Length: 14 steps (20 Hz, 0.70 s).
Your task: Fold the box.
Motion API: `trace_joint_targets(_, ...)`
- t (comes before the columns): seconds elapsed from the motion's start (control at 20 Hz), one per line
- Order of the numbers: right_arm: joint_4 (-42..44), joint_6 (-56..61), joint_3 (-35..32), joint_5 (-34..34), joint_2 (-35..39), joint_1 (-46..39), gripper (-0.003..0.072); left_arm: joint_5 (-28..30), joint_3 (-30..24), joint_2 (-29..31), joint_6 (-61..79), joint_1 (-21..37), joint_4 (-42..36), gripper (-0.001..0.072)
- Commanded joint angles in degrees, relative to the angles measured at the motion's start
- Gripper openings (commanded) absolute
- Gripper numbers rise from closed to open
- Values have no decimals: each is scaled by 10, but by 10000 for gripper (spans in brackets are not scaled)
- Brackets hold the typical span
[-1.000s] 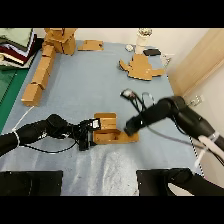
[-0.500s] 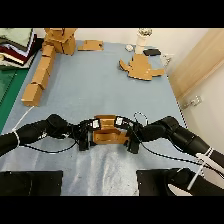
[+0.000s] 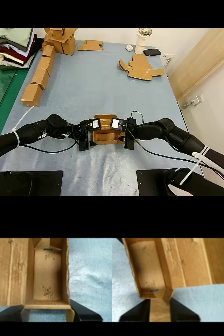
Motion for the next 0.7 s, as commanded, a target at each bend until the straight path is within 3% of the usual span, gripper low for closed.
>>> trace_joint_targets(0.0,5,-19,0,-5,-2,26,201,0,0,0,0,0,0,459)
trace_joint_targets(0.05,5,-32,0,-3,-2,35,153,0,0,0,0,0,0,459)
trace_joint_targets(0.45,3,-54,0,74,-30,42,182,0,0,0,0,0,0,459)
trace_joint_targets(0.5,8,-54,0,74,-36,42,382,0,0,0,0,0,0,459)
trace_joint_targets(0.55,9,-54,0,74,-41,42,468,0,0,0,0,0,0,459)
trace_joint_targets(0.65,9,-54,0,74,-42,42,467,0,0,0,0,0,0,459)
